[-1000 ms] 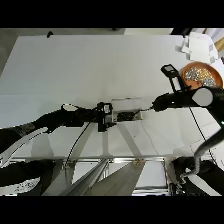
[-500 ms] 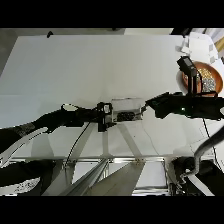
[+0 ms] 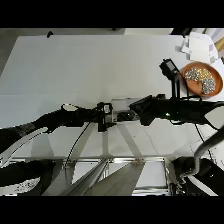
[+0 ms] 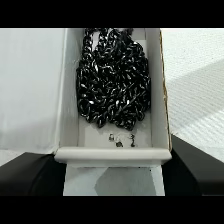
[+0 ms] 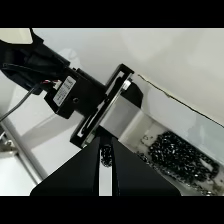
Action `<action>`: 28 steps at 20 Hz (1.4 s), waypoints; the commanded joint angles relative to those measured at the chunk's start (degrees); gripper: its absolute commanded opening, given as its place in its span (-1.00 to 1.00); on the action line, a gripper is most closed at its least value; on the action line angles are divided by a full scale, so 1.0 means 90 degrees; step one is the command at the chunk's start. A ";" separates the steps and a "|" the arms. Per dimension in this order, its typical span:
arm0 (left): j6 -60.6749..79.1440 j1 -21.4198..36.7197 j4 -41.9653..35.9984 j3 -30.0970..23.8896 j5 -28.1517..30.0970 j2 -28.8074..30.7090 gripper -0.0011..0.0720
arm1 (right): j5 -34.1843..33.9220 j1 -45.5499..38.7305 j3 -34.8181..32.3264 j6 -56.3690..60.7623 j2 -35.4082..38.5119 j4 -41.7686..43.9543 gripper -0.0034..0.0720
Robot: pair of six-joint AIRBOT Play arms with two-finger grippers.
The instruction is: Fold the box and place the chain.
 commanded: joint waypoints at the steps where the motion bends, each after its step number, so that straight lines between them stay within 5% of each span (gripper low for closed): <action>1: 0.0002 -0.0002 0.0000 -0.0002 0.0002 0.0000 -0.40 | -0.0512 0.0335 0.0005 -0.0007 -0.0483 -0.0007 -0.86; 11: 0.0002 -0.0002 0.0000 -0.0002 0.0002 0.0000 -0.40 | -0.0933 0.0923 0.0005 -0.0073 -0.2140 -0.0214 -0.86; 20: 0.0002 -0.0002 0.0000 -0.0002 0.0002 0.0000 -0.40 | -0.1010 0.0916 0.0005 0.0622 -0.2344 -0.1025 -0.85; 24: 0.0002 -0.0002 0.0002 -0.0002 0.0002 0.0000 -0.40 | -0.1042 0.0916 0.0005 0.1154 -0.2344 -0.1474 -0.43; 28: 0.0002 -0.0002 0.0000 -0.0002 0.0002 0.0000 -0.40 | -0.0775 0.0918 0.0010 0.1039 -0.2047 -0.1491 -0.38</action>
